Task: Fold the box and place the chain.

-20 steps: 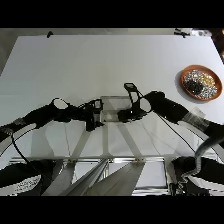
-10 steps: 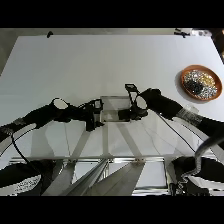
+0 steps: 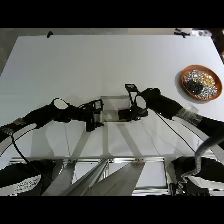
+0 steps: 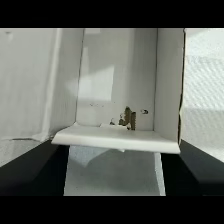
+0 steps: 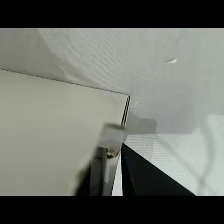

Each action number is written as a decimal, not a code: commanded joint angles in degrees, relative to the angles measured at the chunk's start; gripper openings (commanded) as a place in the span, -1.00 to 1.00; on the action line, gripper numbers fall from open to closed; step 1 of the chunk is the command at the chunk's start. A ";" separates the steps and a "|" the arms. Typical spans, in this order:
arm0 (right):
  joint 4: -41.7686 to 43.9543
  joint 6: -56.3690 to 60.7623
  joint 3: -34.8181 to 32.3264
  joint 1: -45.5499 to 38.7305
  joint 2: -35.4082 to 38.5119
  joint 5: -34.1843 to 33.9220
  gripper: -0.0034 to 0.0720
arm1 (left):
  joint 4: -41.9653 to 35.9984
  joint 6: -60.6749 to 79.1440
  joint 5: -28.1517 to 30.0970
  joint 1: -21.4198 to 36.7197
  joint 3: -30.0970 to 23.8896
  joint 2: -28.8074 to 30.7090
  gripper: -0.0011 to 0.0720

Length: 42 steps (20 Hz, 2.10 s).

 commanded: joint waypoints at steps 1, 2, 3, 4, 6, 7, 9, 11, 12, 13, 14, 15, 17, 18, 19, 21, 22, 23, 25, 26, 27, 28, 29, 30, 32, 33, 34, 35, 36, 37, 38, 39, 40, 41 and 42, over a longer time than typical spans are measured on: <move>-0.33 0.52 0.02 0.46 -0.57 -0.02 -0.37 | -0.24 -0.15 -0.07 0.00 -0.02 -0.02 -0.28; -0.22 0.57 0.02 0.63 -1.14 0.00 -0.37 | -0.26 -0.15 -0.09 0.00 -0.02 -0.02 -0.28; -0.04 0.57 0.02 0.92 -1.84 0.00 -0.37 | -0.24 -0.15 -0.09 0.00 -0.02 -0.02 -0.28; -0.02 0.59 0.02 1.22 -2.25 0.00 -0.37 | -0.24 -0.15 -0.07 0.00 -0.02 -0.02 -0.28; -0.13 0.57 0.02 1.57 -2.51 -0.07 -0.39 | -0.24 -0.15 -0.09 -0.02 -0.02 -0.02 -0.28; -0.20 0.57 0.02 1.55 -2.51 0.00 -0.41 | -0.24 -0.15 -0.07 0.00 -0.02 -0.02 -0.28; -0.22 0.55 0.02 1.55 -2.51 0.02 -0.74 | -0.24 -0.15 -0.07 -0.02 -0.02 -0.02 -0.28; -0.26 0.55 0.02 1.55 -2.51 0.00 -0.88 | -0.24 -0.15 -0.07 0.00 -0.02 -0.02 -0.28; -0.26 0.55 0.02 1.55 -2.51 0.00 -0.88 | -0.24 -0.15 -0.07 0.00 -0.02 -0.02 -0.28; -0.26 0.55 0.02 1.55 -2.51 0.00 -0.88 | -0.24 -0.15 -0.09 0.00 -0.02 -0.02 -0.28; -0.24 0.55 0.02 1.55 -2.51 -0.02 -0.88 | -0.24 -0.15 -0.07 0.00 -0.02 -0.02 -0.28; -0.20 0.55 0.02 1.55 -2.51 -0.04 -0.77 | -0.24 -0.15 -0.07 0.00 -0.02 -0.02 -0.28; -0.15 0.55 0.02 1.57 -2.49 -0.02 -0.19 | -0.24 -0.15 -0.07 0.00 -0.02 -0.02 -0.28; -0.11 0.55 0.02 1.57 -2.43 0.00 -0.16 | -0.24 -0.15 -0.07 0.00 -0.02 -0.02 -0.28; -0.13 0.52 0.02 1.57 -2.16 0.00 -0.11 | -0.24 -0.15 -0.07 0.00 -0.02 -0.02 -0.28; -0.81 0.33 0.02 1.55 -0.48 -0.02 -0.09 | -0.24 -0.15 -0.09 0.00 -0.02 -0.02 -0.28; -1.81 0.33 0.02 1.55 0.76 0.00 0.03 | -0.24 -0.15 -0.07 0.00 -0.02 -0.02 -0.28; -2.58 0.33 0.02 1.51 2.08 0.52 0.05 | -0.24 -0.15 -0.07 0.00 -0.02 -0.02 -0.28; -3.93 0.31 0.02 1.51 4.61 2.54 0.27 | -0.24 -0.15 -0.07 0.00 -0.02 -0.02 -0.28; -4.48 0.31 0.02 1.51 5.53 4.11 0.40 | -0.24 -0.15 -0.07 0.00 -0.02 -0.02 -0.28; -5.20 0.31 0.02 1.51 6.29 5.86 0.43 | -0.24 -0.15 -0.07 0.00 -0.02 -0.02 -0.28; -5.84 0.28 0.02 1.49 6.93 7.50 0.49 | -0.24 -0.15 -0.07 0.00 -0.02 -0.02 -0.28; -5.99 0.26 0.02 1.51 7.52 8.22 0.52 | -0.26 -0.15 -0.07 0.00 -0.02 -0.02 -0.28; -5.95 0.02 0.02 1.51 8.11 8.26 0.53 | -0.24 -0.15 -0.09 0.00 -0.02 -0.02 -0.28; -6.60 -1.64 0.02 1.51 9.77 8.15 0.53 | -0.24 -0.15 -0.07 0.00 -0.02 -0.02 -0.28; -7.76 -2.27 0.02 1.49 11.08 8.09 0.53 | -0.24 -0.15 -0.07 0.00 -0.02 -0.02 -0.28; -8.44 -3.19 0.02 0.85 12.79 8.09 0.52 | -0.26 -0.15 -0.07 0.00 -0.02 -0.02 -0.28; -8.59 -3.26 0.02 -0.42 14.84 8.22 0.52 | -0.24 -0.15 -0.07 0.00 -0.02 -0.02 -0.28; -8.59 -3.91 0.02 -2.08 16.87 8.39 0.52 | -0.24 -0.15 -0.07 0.00 -0.02 -0.02 -0.28; -8.55 -5.46 0.04 -4.61 19.02 8.55 0.53 | -0.24 -0.15 -0.07 0.00 -0.02 -0.02 -0.28; -8.55 -7.39 0.04 -7.69 20.87 9.03 0.53 | -0.24 -0.15 -0.07 0.00 -0.02 -0.02 -0.28; -8.81 -9.42 0.28 -11.37 22.40 9.66 0.53 | -0.24 -0.15 -0.07 0.00 -0.02 -0.02 -0.28; -9.03 -12.13 0.94 -15.85 23.34 10.25 0.53 | -0.24 -0.15 -0.07 0.00 -0.02 -0.02 -0.28; -9.38 -14.95 2.01 -20.85 23.56 10.45 0.52 | -0.24 -0.15 -0.07 0.00 -0.02 -0.02 -0.28; -9.90 -17.44 3.04 -25.83 23.34 9.66 0.52 | -0.24 -0.15 -0.07 0.00 -0.02 -0.02 -0.28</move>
